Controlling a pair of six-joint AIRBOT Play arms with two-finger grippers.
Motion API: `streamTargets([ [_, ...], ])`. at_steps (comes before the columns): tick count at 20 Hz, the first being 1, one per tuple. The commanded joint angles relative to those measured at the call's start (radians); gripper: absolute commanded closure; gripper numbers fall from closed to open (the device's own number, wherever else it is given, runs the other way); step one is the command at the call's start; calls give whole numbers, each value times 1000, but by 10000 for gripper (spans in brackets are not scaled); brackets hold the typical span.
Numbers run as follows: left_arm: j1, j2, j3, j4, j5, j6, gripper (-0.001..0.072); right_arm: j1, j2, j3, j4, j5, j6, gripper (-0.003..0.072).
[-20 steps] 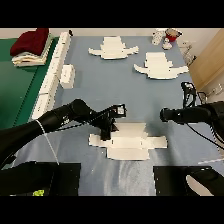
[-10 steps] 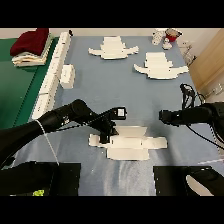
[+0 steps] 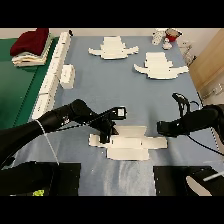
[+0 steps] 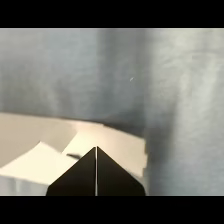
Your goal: Fold the box.
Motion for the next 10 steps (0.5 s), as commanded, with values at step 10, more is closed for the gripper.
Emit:
streamTargets([
  [10, 0, 0, 0, 0, 0, 0, 696, 978, 112, -39, -317, 103, 107, 404],
])
